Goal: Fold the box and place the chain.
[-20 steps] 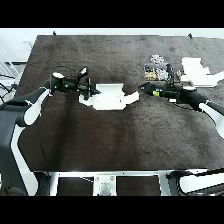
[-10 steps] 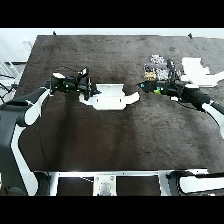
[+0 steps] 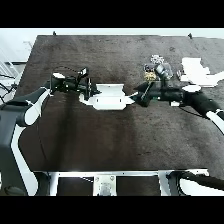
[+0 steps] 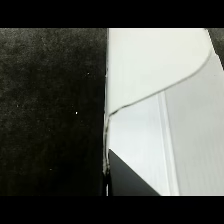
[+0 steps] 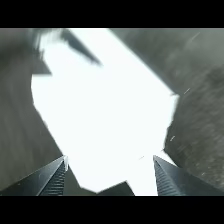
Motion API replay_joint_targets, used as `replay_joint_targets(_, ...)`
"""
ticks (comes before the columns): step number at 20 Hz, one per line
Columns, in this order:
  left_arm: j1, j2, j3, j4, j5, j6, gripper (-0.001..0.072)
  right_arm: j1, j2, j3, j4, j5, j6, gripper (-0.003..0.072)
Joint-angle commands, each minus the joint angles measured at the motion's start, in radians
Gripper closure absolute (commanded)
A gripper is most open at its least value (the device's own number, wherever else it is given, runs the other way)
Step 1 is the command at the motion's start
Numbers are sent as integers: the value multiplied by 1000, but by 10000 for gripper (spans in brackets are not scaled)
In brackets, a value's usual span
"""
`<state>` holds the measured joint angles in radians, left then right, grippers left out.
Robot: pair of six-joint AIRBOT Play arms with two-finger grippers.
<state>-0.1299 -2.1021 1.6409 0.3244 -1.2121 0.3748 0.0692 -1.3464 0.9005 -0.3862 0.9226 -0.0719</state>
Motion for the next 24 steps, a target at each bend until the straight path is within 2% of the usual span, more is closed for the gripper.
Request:
replay_joint_targets(1,0,0,0,0,0,0,688,114,-11,-12,-254,-114,-68,74)
replay_joint_targets(4,0,0,0,0,0,0,689,197,-31,-12,-340,-197,-68,74)
replay_joint_targets(7,0,0,0,0,0,0,689,249,-57,-12,-348,-277,-67,75)
replay_joint_targets(11,0,0,0,0,0,0,689,260,-107,-12,-347,-306,-67,74)
replay_joint_targets(13,0,0,0,0,1,0,688,262,-125,-11,-324,-328,-68,74)
replay_joint_targets(17,0,0,0,0,0,0,689,259,-140,-8,-207,-475,-68,74)
replay_joint_targets(24,0,0,0,0,0,0,689,253,-140,40,-198,-488,-72,75)
